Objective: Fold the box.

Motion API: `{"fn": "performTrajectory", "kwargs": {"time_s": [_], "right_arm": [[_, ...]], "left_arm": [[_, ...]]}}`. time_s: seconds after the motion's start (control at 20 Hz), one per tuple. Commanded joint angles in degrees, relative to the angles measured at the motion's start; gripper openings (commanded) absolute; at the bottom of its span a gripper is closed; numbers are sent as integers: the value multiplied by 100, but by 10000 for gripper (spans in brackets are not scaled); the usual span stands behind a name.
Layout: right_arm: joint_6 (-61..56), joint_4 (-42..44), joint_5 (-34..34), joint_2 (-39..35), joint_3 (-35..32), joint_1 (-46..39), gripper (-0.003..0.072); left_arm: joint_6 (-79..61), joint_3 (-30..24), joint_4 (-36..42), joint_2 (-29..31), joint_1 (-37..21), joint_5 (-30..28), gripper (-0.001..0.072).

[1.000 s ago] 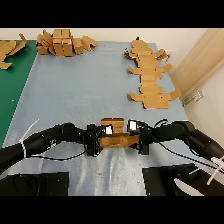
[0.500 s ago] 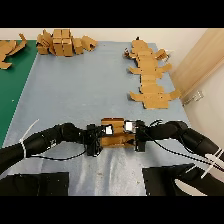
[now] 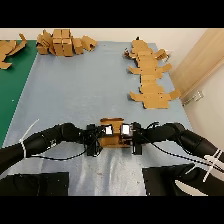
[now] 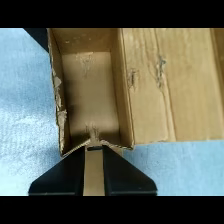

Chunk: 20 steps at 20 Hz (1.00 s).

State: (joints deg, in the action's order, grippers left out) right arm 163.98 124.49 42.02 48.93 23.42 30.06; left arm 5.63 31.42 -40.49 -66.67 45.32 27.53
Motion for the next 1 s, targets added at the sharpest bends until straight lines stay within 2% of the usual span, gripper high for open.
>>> {"fn": "performTrajectory", "kwargs": {"time_s": [0.0,0.1,0.15,0.2,0.25,0.4,0.95], "right_arm": [[2,212,-122,7,-4,39,158],[2,315,-120,7,-4,42,161],[2,315,-122,20,-4,42,193],[2,348,-122,44,-7,39,383],[0,376,-120,76,-4,42,460],[7,498,-114,216,-4,42,503],[39,428,-125,234,-4,31,503]], "left_arm": [[-2,7,2,4,0,0,562],[-2,7,2,4,0,0,562],[-2,7,0,4,0,0,561],[-2,7,2,4,0,0,562],[-2,7,2,4,0,0,562],[-2,7,2,4,0,0,562],[-2,7,0,4,0,0,562]]}}
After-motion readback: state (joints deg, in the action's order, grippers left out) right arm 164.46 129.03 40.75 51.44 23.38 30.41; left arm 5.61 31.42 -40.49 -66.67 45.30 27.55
